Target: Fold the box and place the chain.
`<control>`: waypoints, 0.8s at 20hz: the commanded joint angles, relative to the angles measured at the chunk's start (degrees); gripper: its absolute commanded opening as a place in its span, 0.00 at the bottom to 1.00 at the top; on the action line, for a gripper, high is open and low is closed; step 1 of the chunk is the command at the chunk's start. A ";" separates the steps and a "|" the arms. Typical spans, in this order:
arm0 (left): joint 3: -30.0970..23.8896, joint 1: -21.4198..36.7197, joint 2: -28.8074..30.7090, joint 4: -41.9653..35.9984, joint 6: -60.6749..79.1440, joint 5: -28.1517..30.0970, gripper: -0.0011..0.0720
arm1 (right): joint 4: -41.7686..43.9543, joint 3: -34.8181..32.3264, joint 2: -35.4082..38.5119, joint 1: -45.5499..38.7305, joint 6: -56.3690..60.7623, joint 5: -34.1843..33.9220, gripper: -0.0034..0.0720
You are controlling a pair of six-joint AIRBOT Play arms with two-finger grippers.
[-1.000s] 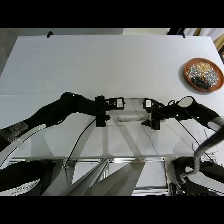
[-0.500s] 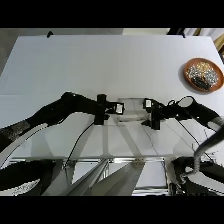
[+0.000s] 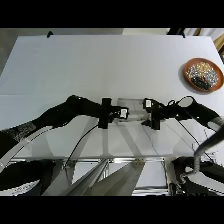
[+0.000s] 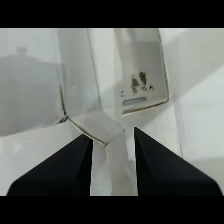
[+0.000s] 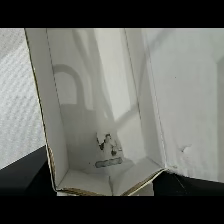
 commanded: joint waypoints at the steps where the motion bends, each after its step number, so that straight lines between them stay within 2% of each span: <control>1: 0.02 -1.01 -0.04 -2.03 0.15 -0.22 0.38 | 0.02 0.02 0.04 0.00 0.04 0.02 0.43; 4: 0.02 -1.68 -0.04 -3.10 0.15 -0.83 0.38 | 0.02 0.02 0.04 0.00 0.04 0.02 0.43; 6: 0.02 -2.16 -0.07 -3.30 0.15 -3.34 0.35 | 0.02 0.02 0.04 0.00 0.04 0.02 0.43; 8: 0.02 -2.45 -0.07 -3.34 0.13 -6.32 0.20 | 0.02 0.02 0.04 0.00 0.04 0.02 0.43; 16: 0.02 -4.66 -2.01 -4.92 0.13 -7.96 0.20 | 0.02 0.02 0.04 0.00 0.04 0.02 0.43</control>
